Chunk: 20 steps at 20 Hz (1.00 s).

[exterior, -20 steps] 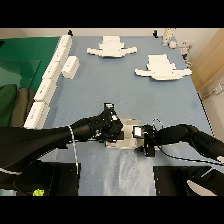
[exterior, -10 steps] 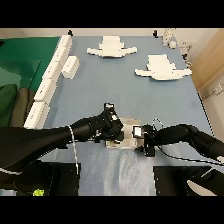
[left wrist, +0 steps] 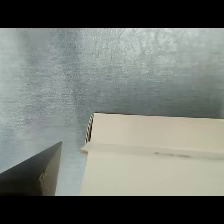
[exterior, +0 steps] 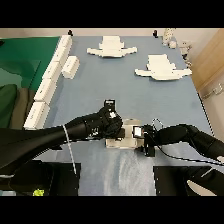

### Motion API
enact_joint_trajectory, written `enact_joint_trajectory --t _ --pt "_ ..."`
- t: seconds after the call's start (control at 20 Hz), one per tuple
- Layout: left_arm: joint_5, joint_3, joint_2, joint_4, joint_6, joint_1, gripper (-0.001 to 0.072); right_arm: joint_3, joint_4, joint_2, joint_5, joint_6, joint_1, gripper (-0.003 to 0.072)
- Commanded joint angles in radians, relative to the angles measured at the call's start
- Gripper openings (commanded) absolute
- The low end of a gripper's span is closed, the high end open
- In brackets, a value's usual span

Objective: Fold the box.

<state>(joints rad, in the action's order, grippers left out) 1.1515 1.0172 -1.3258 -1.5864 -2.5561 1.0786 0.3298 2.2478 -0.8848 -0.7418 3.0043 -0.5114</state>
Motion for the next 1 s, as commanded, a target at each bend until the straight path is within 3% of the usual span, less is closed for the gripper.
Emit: enact_joint_trajectory --t 0.0,0.25,0.3,0.35,0.55,0.7,0.8,0.95 --pt "0.084 0.019 0.071 -0.009 0.028 -0.002 0.0601 0.001 0.0 0.001 0.0 0.0 0.0 0.0517" --pt "0.3 0.019 0.181 -0.009 0.071 -0.002 0.0574 0.001 0.0 0.001 0.0 0.0 0.0 0.0516" --pt "0.307 0.019 0.189 -0.008 0.08 -0.002 0.0482 0.001 0.0 0.001 0.0 0.0 0.0 0.0516" --pt "0.31 0.02 0.192 -0.008 0.081 -0.002 0.0009 0.001 0.0 0.001 0.0 0.0 0.0 0.0516" --pt "0.189 0.019 0.19 -0.019 0.308 -0.002 0.0018 0.001 0.0 0.001 0.0 0.0 0.0 0.0516" --pt "0.189 0.018 0.202 0.014 0.528 -0.037 0.0017 0.001 0.0 0.001 0.0 0.0 0.0 0.0516" --pt "0.159 -0.014 0.24 0.132 0.776 -0.148 0.0016 0.001 0.0 0.001 0.0 0.0 0.0 0.0516" --pt "0.125 -0.114 0.318 0.359 1.384 -0.378 0.0016 0.001 0.0 0.001 0.0 0.0 0.0 0.0516"
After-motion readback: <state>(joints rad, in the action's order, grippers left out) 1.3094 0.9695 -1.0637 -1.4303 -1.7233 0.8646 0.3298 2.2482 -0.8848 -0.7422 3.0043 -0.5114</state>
